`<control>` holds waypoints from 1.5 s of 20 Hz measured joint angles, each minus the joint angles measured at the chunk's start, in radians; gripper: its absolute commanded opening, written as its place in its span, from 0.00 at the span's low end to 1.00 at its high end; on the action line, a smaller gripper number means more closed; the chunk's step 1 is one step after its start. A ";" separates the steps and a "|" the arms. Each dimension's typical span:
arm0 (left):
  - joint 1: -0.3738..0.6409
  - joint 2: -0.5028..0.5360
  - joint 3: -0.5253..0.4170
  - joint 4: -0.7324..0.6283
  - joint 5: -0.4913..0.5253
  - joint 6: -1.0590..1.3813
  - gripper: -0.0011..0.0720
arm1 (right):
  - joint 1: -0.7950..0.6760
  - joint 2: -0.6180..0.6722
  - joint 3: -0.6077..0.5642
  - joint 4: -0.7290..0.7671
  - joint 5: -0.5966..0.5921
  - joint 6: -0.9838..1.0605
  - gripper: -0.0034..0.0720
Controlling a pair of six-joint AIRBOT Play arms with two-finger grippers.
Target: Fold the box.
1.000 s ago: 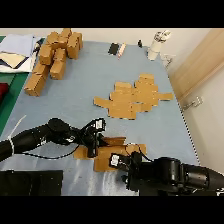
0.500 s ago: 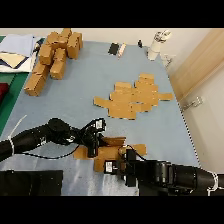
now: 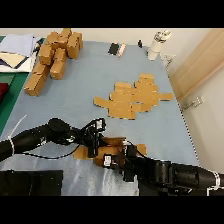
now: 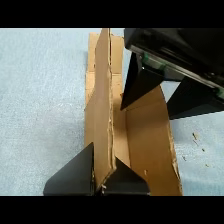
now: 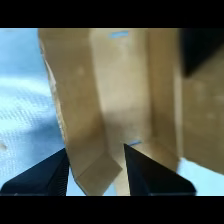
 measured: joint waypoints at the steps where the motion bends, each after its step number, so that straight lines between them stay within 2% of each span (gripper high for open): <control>1: 0.000 0.000 0.000 0.000 0.000 0.000 0.03 | 0.000 0.000 0.004 -0.014 -0.006 0.015 0.69; 8: 0.000 0.000 0.000 0.000 0.000 0.000 0.03 | 0.000 0.000 0.018 -0.038 -0.022 0.089 0.71; 9: 0.000 0.000 0.000 0.000 0.000 0.000 0.03 | 0.000 0.002 0.020 -0.037 -0.021 0.093 0.82; 10: 0.000 0.000 0.000 0.000 0.000 0.000 0.03 | 0.000 0.005 0.022 -0.037 -0.020 0.096 1.00; 16: 0.000 0.000 0.000 0.000 0.000 0.000 0.03 | -0.022 0.060 0.018 -0.049 -0.031 0.100 1.00; 23: 0.000 0.000 0.000 0.000 0.000 0.000 0.03 | -0.029 0.175 -0.056 -0.114 -0.013 0.100 1.00; 27: 0.000 0.000 0.000 0.000 0.000 0.000 0.03 | -0.060 0.254 -0.114 -0.147 0.047 0.087 1.00; 30: 0.000 0.000 0.000 0.000 0.000 0.000 0.03 | -0.154 0.274 -0.136 -0.095 0.124 -0.031 1.00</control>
